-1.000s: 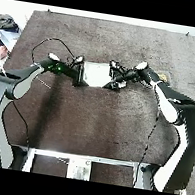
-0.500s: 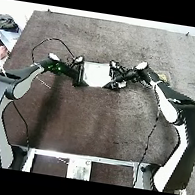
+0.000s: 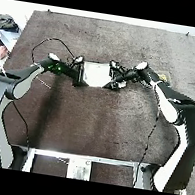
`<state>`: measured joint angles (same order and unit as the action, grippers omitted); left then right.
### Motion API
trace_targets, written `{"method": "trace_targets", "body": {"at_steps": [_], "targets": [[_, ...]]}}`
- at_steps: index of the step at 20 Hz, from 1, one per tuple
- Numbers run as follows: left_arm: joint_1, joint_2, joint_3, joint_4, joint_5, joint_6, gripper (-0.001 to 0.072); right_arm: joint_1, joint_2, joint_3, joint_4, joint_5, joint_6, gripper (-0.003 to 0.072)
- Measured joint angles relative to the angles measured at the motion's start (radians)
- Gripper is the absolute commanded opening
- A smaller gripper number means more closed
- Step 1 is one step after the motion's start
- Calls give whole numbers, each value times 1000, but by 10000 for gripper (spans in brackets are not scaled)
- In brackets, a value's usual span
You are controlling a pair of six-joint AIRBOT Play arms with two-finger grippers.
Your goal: Fold the box and place the chain.
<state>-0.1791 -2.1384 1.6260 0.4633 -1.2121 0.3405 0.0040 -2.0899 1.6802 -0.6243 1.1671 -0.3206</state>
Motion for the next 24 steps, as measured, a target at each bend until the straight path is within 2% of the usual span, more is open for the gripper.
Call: {"method": "trace_targets", "body": {"at_steps": [13,14,24], "targets": [[0,0,0,0,0,0,529,0,0,0,0,-1,0,436],[0,0,0,0,0,0,529,0,0,0,0,0,0,597],[0,0,0,0,-1,0,529,-32,32,0,-10,12,-1,594]]}}
